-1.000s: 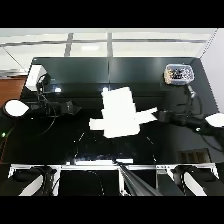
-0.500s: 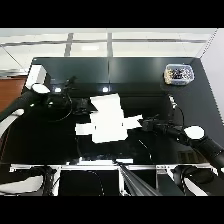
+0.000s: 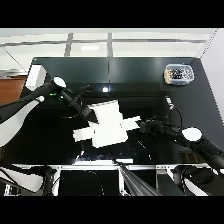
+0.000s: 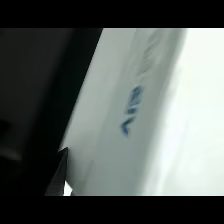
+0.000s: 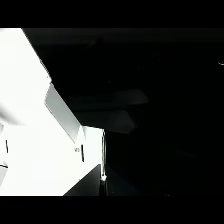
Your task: Fold the box and place the chain.
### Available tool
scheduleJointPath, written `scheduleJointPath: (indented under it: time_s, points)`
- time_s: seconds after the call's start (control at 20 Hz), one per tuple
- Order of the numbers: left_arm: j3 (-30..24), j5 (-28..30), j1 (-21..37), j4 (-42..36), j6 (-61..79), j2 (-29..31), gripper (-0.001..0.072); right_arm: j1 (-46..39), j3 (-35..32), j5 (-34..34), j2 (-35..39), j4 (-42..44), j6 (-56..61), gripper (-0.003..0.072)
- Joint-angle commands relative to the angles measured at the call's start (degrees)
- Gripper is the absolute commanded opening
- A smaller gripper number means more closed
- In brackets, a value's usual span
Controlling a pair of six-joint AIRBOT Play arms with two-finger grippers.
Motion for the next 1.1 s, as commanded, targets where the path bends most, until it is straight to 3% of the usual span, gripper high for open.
scheduleJointPath:
  time_s: [0.0,0.15,0.45,0.55,0.7,0.8,0.9,0.95,1.0,1.05]
  points:
    - [1.22,0.74,-2.05,6.43,2.29,-0.83,0.0414,0.13,-0.02,-0.57,0.07,0.04,0.07,0.0015]
    - [1.22,2.8,-2.12,5.9,3.67,-0.83,0.0274,0.13,-0.02,-0.59,0.07,0.04,0.07,0.0015]
    - [1.22,3.34,-2.1,4.07,3.78,-0.83,0.0274,0.13,-0.02,-0.55,0.07,0.04,0.07,0.0015]
    - [1.22,4.28,-2.03,2.32,3.98,-0.83,0.0219,0.13,-0.02,-0.52,0.07,0.04,0.09,0.0015]
    - [1.22,4.02,-0.94,-2.03,5.07,-0.83,0.0198,0.13,-0.02,-0.55,0.07,0.04,0.09,0.0015]
    - [1.22,3.34,-0.09,-2.1,5.09,-0.83,0.006,0.13,-0.02,-0.52,0.07,0.04,0.09,0.0015]
    - [1.22,2.12,0.66,-2.1,5.16,-0.83,0.0025,0.13,0.0,-0.59,0.07,-0.02,0.04,0.0023]
    - [1.22,1.84,0.9,-2.01,5.16,-0.7,0.0024,-0.02,0.02,-1.55,0.09,-0.2,0.04,0.0213]
    - [1.2,1.86,1.03,-1.46,5.11,-0.22,0.0023,-0.44,0.17,-2.89,0.11,-0.04,0.07,0.0457]
    - [1.18,1.92,1.03,-0.85,5.14,0.83,0.0022,-1.25,0.76,-3.13,0.11,-0.35,-0.11,0.062]
